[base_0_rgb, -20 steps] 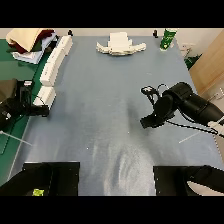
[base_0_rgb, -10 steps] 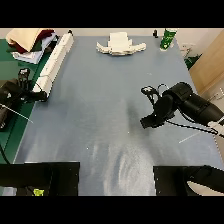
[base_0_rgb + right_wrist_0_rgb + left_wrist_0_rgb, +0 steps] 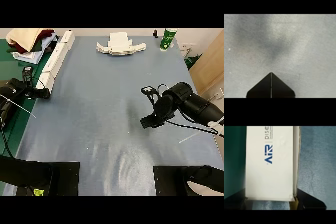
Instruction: Fold the box.
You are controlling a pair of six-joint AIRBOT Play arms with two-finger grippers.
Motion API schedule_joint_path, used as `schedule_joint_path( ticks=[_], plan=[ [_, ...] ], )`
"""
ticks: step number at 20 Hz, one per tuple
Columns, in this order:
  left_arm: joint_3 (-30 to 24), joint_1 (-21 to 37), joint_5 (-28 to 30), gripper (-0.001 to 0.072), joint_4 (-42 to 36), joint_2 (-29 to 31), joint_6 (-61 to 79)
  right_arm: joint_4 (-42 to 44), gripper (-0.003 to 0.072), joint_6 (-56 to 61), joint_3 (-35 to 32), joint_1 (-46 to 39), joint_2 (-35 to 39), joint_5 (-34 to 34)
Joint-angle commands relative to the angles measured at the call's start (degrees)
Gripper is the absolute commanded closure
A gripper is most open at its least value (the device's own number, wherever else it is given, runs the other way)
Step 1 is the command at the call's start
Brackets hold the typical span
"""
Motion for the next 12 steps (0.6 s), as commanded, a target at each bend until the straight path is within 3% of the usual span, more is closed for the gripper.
schedule_joint_path(
  ticks=[1,2,3,4,8,12],
  plan=[
    [0.2,0.0,-0.1,0.0243,-0.1,-0.3,0.0,0.0,0.0681,0.0,0.0,0.0,0.0,0.0],
    [0.2,0.0,-0.2,0.0201,-0.1,-0.3,0.0,0.0,0.0681,0.0,0.1,0.0,0.0,0.0],
    [0.2,0.0,-0.3,0.0031,-0.1,-0.3,0.0,0.0,0.0681,0.0,0.1,0.0,0.0,0.0],
    [0.2,0.0,-0.4,0.0007,-0.1,-0.3,-0.5,0.0,0.0681,0.0,0.1,0.0,0.0,0.0],
    [0.3,0.1,-3.5,0.0006,2.2,0.2,-0.5,0.0,0.0681,0.0,0.0,0.0,0.0,0.0],
    [3.4,1.9,-18.7,0.0006,12.5,4.1,-2.5,0.0,0.0681,0.0,0.1,0.0,0.0,0.0]
  ],
)
